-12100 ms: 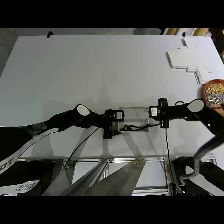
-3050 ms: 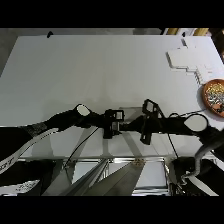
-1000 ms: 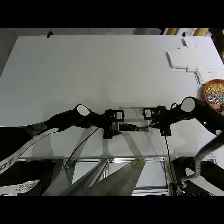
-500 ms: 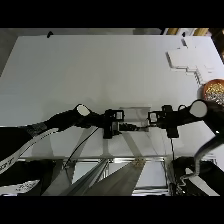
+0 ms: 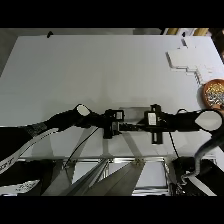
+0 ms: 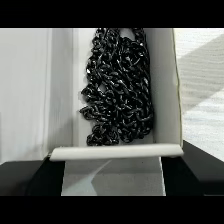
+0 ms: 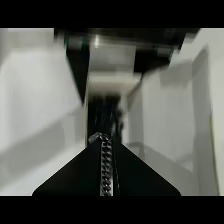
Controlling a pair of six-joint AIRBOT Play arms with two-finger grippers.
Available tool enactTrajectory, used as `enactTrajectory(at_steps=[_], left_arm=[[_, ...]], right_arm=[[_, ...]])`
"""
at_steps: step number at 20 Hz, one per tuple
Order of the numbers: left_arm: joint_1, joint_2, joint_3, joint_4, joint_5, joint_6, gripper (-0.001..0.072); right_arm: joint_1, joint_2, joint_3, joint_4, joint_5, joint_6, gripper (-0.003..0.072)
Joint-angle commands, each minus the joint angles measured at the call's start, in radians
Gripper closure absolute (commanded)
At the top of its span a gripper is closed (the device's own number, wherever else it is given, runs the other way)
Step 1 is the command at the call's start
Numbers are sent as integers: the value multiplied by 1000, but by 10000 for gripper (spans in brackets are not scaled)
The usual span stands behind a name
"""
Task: Fold the box and place the chain.
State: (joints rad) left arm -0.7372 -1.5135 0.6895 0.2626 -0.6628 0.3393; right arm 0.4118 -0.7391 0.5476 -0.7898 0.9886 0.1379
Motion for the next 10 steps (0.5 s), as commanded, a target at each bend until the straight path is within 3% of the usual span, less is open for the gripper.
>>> enactTrajectory(at_steps=[1, 5, 7, 10], left_arm=[[0, 0, 0, 0, 0, 0, 456], [0, 0, 0, 0, 0, 0, 457], [0, 0, 1, 0, 0, 0, 456], [0, 0, 1, 0, 0, 0, 456]], right_arm=[[116, -63, 0, 186, -231, 49, 670], [176, -175, 0, 154, -266, 54, 669], [177, -191, 0, 55, -267, 128, 662], [167, -166, 0, -147, -248, 284, 514]])
